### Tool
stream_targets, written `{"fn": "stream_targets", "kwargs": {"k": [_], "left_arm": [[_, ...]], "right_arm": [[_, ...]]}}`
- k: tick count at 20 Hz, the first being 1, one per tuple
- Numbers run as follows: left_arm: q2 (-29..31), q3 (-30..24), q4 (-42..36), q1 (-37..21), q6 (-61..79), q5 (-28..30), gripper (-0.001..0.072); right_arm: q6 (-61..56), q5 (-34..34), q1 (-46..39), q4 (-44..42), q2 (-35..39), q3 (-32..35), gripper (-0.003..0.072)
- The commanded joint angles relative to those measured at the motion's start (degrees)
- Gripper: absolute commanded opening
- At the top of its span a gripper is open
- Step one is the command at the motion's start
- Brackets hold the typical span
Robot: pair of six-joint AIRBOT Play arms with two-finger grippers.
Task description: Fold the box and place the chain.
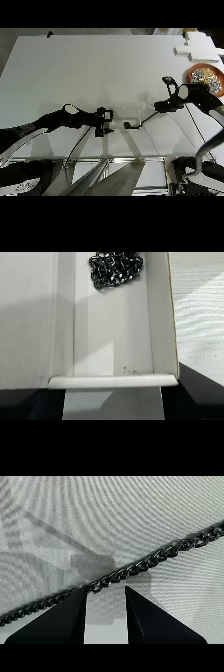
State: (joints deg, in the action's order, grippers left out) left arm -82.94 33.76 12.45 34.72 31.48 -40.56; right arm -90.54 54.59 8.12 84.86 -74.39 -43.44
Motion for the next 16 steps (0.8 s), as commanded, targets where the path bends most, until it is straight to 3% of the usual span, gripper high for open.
{"fn": "stream_targets", "kwargs": {"k": [1, 3, 4, 5, 8, 12, 16], "left_arm": [[0.0, 0.0, 0.0, 0.0, 0.0, 0.0, 0.0203], [0.0, 0.0, 0.0, 0.0, 0.0, 0.0, 0.0203], [0.0, 0.0, 0.0, 0.0, 0.0, 0.0, 0.0203], [0.0, 0.0, 0.0, 0.0, 0.0, 0.0, 0.0203], [0.0, 0.0, 0.0, 0.0, 0.0, 0.0, 0.0203], [0.0, 0.0, 0.0, 0.0, 0.0, 0.0, 0.0203], [0.0, 0.0, 0.0, 0.0, 0.0, 0.0, 0.0203]], "right_arm": [[-0.6, 0.1, 0.0, 0.2, -0.7, 0.1, 0.0176], [-0.5, 0.2, 0.7, 0.2, -1.5, 0.1, 0.0146], [-0.5, 0.2, 1.2, 0.2, -1.6, 0.1, 0.0057], [-0.4, 0.4, 1.7, 0.3, -1.2, 0.1, 0.0016], [0.2, 2.1, 2.2, 0.9, 2.8, 0.1, 0.0015], [0.2, 7.0, 2.2, -0.3, 14.7, 0.1, 0.0015], [4.6, 11.4, 2.2, -11.0, 28.1, 0.1, 0.0015]]}}
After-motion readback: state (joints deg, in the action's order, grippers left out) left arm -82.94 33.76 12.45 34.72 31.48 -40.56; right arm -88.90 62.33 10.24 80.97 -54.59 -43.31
